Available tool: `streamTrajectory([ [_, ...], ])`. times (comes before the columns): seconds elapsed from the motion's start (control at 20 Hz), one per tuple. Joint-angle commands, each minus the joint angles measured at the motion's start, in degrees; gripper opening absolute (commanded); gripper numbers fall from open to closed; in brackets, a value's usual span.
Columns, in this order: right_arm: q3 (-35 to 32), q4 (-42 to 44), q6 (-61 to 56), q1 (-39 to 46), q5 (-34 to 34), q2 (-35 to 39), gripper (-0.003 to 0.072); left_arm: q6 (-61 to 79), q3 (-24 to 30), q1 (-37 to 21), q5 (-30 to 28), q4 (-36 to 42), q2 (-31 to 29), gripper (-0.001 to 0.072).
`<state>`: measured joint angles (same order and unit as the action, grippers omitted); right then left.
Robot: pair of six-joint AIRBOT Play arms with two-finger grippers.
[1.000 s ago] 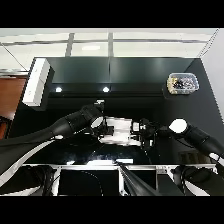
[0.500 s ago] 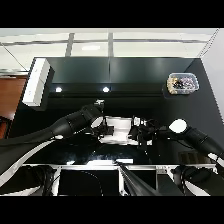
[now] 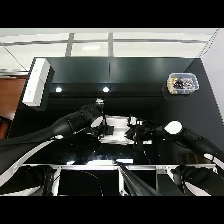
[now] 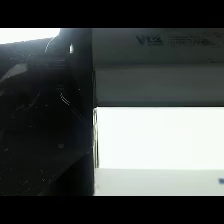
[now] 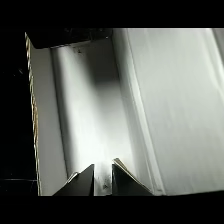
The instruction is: Fold the box and place the chain.
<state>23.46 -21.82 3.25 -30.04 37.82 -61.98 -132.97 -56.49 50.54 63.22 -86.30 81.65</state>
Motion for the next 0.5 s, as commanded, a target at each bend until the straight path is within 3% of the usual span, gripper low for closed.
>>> streamTrajectory([
  [0.0, -0.02, 0.26, 0.00, -0.35, -0.94, -0.15, 0.0125, 0.07, 0.02, -0.04, 0.02, 0.00, 0.02, 0.0027],
  [0.1, -0.02, 0.42, -0.04, -0.35, -0.83, -0.15, 0.0170, 0.07, 0.02, -0.04, 0.00, 0.00, 0.02, 0.0027],
  [0.15, -0.02, 0.42, -0.02, -0.35, -0.85, -0.15, 0.0392, 0.07, 0.02, -0.04, 0.02, 0.00, 0.02, 0.0027],
  [0.2, -0.02, 0.39, -0.02, -0.35, -0.98, -0.13, 0.0439, 0.07, 0.02, -0.04, 0.02, 0.00, 0.02, 0.0027],
  [0.3, -0.02, 0.37, -0.02, -0.33, -0.98, -0.13, 0.0416, 0.07, 0.02, -0.04, 0.02, 0.00, 0.02, 0.0027],
  [0.35, -0.02, 0.39, -0.02, -0.33, -0.96, -0.13, 0.0256, 0.07, 0.02, -0.04, 0.02, 0.00, 0.02, 0.0027],
  [0.45, -0.02, 0.39, -0.02, -0.33, -1.05, -0.13, 0.0273, 0.07, 0.02, -0.04, 0.02, 0.00, 0.02, 0.0027],
])
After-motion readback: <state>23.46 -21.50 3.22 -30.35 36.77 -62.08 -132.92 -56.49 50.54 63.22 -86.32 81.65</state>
